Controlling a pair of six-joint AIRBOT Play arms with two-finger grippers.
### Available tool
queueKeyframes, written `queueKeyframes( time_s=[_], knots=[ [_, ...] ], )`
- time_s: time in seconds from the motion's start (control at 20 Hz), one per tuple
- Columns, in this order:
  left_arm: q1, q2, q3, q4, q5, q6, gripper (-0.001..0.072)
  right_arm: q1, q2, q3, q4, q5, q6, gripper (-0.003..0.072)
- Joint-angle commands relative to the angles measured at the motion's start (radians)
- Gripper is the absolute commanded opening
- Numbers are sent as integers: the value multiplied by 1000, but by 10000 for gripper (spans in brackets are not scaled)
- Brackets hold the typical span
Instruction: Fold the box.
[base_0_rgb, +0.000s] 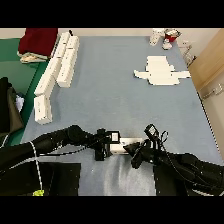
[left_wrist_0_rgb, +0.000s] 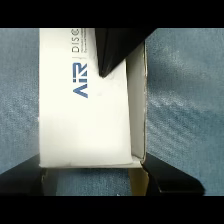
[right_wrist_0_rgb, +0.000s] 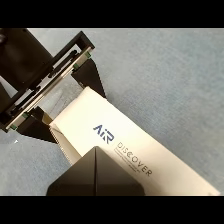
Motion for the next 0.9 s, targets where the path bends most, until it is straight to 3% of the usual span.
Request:
queueKeyframes(
  time_s=[0.0,0.4,0.75,0.85],
  knots=[
    [0,0,0,0,0,0,523,1,-2,-1,-3,-6,1,3],
    [0,0,0,0,0,0,523,1,74,18,-38,-2,0,4],
    [0,0,0,0,0,0,523,-1,103,76,-162,-6,0,4],
    [0,0,0,0,0,0,523,-28,103,90,-169,-51,0,4]
  ],
)
